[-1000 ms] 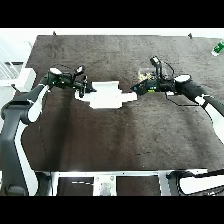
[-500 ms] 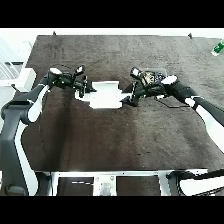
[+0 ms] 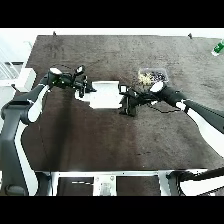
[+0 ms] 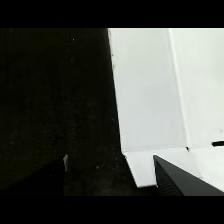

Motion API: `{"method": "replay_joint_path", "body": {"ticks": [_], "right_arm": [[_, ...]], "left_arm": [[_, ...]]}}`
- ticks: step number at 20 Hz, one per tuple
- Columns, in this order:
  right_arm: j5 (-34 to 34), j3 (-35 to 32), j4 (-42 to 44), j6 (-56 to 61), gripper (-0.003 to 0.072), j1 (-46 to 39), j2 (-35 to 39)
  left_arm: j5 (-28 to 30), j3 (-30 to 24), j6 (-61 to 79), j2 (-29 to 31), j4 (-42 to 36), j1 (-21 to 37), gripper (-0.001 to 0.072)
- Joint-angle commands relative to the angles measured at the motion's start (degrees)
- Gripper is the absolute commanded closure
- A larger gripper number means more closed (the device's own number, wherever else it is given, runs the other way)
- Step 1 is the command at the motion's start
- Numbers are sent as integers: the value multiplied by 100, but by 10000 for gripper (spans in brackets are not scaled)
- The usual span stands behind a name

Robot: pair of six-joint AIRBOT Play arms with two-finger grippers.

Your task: Fold the box and place the chain.

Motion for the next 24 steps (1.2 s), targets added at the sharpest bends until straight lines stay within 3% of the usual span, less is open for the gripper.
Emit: {"method": "replay_joint_path", "body": {"ticks": [1, 12, 22, 23, 24], "right_arm": [[-601, -55, -111, -28, 71, 199, -118], [-1939, 85, 249, -175, 71, 319, -240], [-1565, 632, 404, -247, 71, 98, -238], [-1558, 632, 407, -245, 52, 42, -238], [-1561, 632, 411, -262, -14, 2, -238]], "left_arm": [[2, -2, 0, -4, -13, 7, 692], [0, -2, 0, -4, -15, 7, 691], [-4, -2, -2, -4, -13, 7, 691], [-7, -2, -2, -4, -13, 7, 692], [-7, -2, -2, -4, -13, 7, 692]]}}
